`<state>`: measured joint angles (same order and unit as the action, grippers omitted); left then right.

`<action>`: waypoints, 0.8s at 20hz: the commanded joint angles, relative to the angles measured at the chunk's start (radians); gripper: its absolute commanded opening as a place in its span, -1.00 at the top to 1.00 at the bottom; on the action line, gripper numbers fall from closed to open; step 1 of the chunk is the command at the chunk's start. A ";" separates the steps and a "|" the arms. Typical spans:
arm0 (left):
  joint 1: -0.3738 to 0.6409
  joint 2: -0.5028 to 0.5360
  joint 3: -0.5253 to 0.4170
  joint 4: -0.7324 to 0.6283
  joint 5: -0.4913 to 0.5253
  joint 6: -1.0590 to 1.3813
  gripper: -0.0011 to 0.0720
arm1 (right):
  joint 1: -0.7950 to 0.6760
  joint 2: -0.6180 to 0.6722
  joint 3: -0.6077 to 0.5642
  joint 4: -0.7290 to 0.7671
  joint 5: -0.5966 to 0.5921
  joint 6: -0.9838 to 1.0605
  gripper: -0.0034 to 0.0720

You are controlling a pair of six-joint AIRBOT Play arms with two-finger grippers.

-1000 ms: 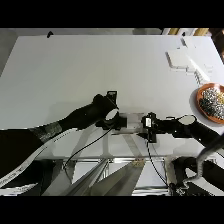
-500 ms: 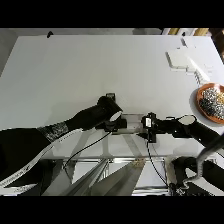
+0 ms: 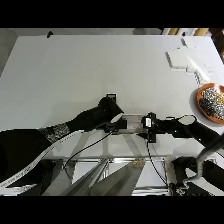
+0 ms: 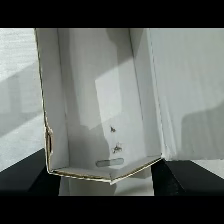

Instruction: Fold the box and place the chain.

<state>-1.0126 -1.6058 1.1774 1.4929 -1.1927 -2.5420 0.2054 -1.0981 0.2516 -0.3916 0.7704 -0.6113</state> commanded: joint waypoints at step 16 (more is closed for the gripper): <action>0.003 -0.007 0.000 0.010 -0.002 0.063 0.67 | 0.000 0.000 0.000 0.000 0.000 0.000 -0.18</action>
<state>-1.0119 -1.6203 1.1767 1.5074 -1.1950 -2.5027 0.2054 -1.0985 0.2516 -0.3923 0.7704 -0.6128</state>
